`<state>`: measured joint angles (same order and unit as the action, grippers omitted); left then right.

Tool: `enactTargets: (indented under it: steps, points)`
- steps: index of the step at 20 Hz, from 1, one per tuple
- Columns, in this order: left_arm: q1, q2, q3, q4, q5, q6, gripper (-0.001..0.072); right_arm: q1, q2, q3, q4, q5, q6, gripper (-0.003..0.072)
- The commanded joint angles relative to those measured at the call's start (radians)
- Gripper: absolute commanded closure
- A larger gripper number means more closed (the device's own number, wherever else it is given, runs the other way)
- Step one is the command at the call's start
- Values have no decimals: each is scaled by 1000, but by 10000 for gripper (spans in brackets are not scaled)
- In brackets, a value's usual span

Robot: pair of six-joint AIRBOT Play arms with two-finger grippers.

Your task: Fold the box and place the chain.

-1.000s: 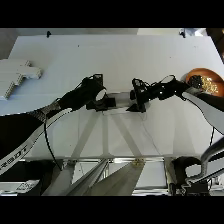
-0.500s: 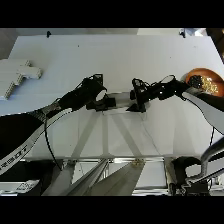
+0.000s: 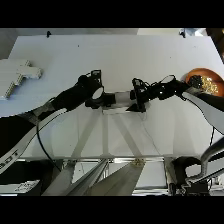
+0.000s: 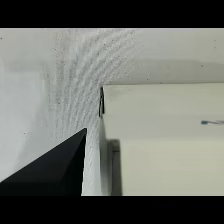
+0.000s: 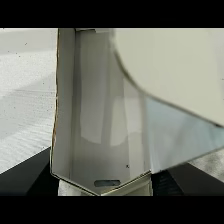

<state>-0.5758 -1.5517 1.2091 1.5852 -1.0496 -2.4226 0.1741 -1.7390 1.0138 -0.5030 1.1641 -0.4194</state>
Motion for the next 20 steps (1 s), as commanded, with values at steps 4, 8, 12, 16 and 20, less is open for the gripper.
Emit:
enactTargets:
  steps: [4,8,12,16,20]
  points:
    - [77,143,0,-14,-19,296,312,0,0,0,0,0,0,186]
    - [146,296,-72,-18,76,534,312,0,0,0,0,0,0,186]
    - [223,430,-258,-25,281,772,435,0,0,0,0,0,0,186]
    - [280,415,-410,-85,340,1327,404,0,0,0,0,0,0,186]
    - [364,332,-454,-591,267,2192,113,0,0,0,0,0,0,186]
